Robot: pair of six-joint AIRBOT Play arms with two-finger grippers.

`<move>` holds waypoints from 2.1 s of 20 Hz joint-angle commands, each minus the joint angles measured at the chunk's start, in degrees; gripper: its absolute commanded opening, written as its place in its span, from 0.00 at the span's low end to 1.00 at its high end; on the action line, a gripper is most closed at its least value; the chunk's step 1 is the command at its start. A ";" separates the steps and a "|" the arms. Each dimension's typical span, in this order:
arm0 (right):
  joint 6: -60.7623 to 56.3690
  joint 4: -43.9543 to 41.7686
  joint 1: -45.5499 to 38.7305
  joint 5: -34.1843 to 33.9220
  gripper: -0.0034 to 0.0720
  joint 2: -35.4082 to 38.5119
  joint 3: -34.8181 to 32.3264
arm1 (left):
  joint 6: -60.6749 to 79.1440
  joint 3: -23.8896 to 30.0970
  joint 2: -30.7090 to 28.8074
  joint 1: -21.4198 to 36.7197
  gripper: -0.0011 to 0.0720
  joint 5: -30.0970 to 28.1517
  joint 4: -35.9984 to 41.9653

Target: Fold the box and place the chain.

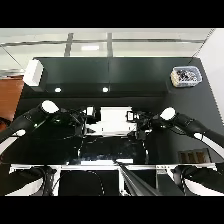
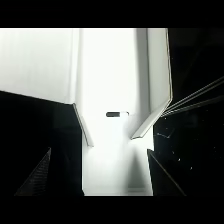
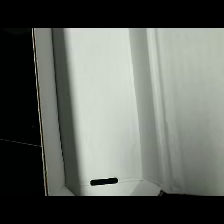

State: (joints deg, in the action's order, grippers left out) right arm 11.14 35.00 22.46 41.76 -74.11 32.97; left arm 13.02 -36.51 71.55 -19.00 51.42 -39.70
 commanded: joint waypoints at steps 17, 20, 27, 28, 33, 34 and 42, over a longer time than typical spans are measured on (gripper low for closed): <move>0.00 -0.02 0.04 0.00 0.60 -0.02 -0.02 | -2.95 -0.11 1.99 -3.74 0.28 -1.95 4.66; 0.00 -0.02 0.04 0.00 0.60 -0.02 -0.02 | -2.67 -0.11 2.69 -3.93 0.25 -1.92 8.96; 0.00 0.00 0.04 0.00 0.60 -0.02 -0.02 | -0.39 -0.15 6.08 -8.15 0.25 -5.81 14.25; 0.00 0.00 0.04 0.00 0.60 -0.02 -0.02 | -0.96 -0.15 6.05 -8.15 0.25 -6.43 14.25; 0.00 0.00 0.04 0.00 0.60 -0.02 -0.02 | -2.91 -0.15 6.05 -8.17 0.53 -6.32 13.40; 0.00 -0.02 0.04 0.00 0.60 -0.02 -0.02 | -2.99 -0.15 6.03 -8.15 0.57 -6.19 13.31; 0.00 0.00 0.04 0.00 0.60 -0.02 -0.02 | -13.81 -1.86 2.36 -6.91 0.05 -5.68 1.70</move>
State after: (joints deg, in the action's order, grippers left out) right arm 11.16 35.00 22.44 41.69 -74.11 32.97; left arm 7.64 -37.39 76.14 -26.81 45.43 -30.55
